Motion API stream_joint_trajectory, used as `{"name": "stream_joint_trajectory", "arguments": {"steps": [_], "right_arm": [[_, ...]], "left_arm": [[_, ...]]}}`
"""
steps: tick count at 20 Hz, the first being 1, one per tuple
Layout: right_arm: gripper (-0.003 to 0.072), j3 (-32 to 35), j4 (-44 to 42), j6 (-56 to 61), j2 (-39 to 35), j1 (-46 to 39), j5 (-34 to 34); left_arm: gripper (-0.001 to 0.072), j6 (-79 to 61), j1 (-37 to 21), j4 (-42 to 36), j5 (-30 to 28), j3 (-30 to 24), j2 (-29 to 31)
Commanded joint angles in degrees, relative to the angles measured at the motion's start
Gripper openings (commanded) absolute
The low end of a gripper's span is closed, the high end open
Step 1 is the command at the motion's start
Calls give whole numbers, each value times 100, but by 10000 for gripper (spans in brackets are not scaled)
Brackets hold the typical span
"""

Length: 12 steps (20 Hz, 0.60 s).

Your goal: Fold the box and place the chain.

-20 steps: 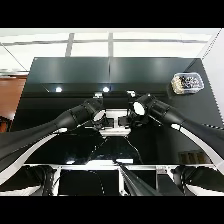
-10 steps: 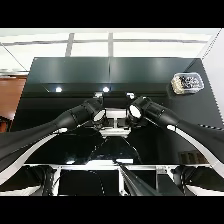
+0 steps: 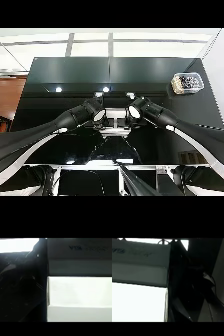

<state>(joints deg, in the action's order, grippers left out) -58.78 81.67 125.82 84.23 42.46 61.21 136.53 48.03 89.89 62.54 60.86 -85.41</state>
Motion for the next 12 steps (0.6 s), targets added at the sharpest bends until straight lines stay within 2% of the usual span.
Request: {"name": "stream_joint_trajectory", "arguments": {"steps": [1, 4, 5, 6, 7, 9, 12], "right_arm": [[15, -2, -61, -2, -4, 4, -7], [16, -2, -61, -2, -7, 4, -20], [45, -2, -52, -2, -22, 0, -24], [238, -2, -52, -2, -50, -15, -24], [277, -4, -33, -37, -107, -33, -20], [278, -15, -4, -310, -321, -90, 31], [277, -42, -13, -780, -1058, -221, 87]], "left_arm": [[29, 20, -4, -15, 4, 7, 2], [29, 20, -4, -15, -26, 7, 2], [29, 20, -4, -15, -52, 7, 2], [29, 20, -4, -15, -55, 7, 2], [29, 20, -4, -15, -57, 7, 2], [29, 20, -4, -15, -52, 7, 2], [29, 20, -4, -17, -52, 7, 2]]}}
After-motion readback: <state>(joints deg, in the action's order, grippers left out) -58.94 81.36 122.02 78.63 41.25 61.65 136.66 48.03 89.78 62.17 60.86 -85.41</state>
